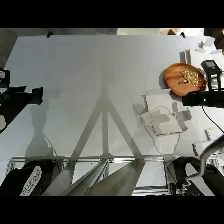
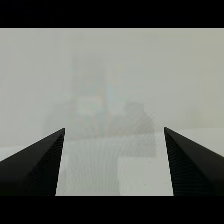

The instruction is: Fold the box and place the chain.

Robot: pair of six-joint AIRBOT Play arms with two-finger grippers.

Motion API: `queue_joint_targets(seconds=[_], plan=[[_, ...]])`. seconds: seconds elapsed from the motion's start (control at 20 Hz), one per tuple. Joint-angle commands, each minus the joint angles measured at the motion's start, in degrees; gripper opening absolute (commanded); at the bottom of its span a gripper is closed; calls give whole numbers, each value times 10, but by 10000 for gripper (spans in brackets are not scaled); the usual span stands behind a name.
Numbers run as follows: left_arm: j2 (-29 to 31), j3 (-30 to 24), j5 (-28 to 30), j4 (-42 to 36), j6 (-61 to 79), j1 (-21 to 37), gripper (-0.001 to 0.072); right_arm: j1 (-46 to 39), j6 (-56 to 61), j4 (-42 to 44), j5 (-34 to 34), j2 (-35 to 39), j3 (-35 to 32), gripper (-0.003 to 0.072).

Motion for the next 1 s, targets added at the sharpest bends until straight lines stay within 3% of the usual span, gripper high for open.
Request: queue_joint_targets(seconds=[0.0,0.2,0.25,0.3,0.6,0.95], plan=[[0,0,0,0,0,0,696,0,-2,25,1,0,1,9],[0,0,0,0,0,0,696,0,-3,17,22,0,1,27],[0,0,0,0,0,0,696,0,-2,5,29,0,1,153],[0,0,0,0,0,0,696,0,3,-15,36,0,1,326],[0,0,0,0,0,0,696,0,92,-157,83,-26,24,401],[0,0,0,0,0,0,696,0,92,-188,170,-161,70,405]])
